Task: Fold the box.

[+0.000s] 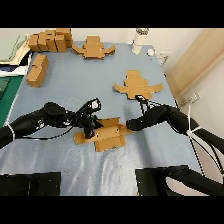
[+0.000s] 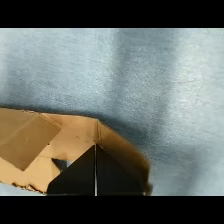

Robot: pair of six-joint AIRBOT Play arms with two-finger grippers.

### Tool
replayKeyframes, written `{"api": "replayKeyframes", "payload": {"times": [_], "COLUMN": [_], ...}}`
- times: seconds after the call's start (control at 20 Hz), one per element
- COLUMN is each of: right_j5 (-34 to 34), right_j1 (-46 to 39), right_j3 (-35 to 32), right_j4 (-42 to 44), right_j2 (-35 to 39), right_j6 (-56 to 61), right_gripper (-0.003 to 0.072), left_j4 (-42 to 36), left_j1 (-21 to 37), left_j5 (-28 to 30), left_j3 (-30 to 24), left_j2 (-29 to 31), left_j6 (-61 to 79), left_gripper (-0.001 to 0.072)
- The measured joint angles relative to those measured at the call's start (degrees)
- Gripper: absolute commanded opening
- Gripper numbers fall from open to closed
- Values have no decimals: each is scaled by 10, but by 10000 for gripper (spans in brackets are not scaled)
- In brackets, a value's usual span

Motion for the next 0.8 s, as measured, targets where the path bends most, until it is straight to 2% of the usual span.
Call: {"api": "replayKeyframes", "payload": {"times": [0.4, 0.8], "right_j5": [-5, -4], "right_j1": [0, 0], "right_j3": [1, 1], "right_j4": [-2, -6], "right_j2": [86, 102], "right_j6": [27, 40], "right_gripper": [3, 3], "left_j4": [-9, -17], "left_j1": [28, 53], "left_j5": [-89, -156], "left_j3": [13, 52], "left_j2": [-10, -85], "left_j6": [-1, -12], "left_gripper": [12, 12]}}
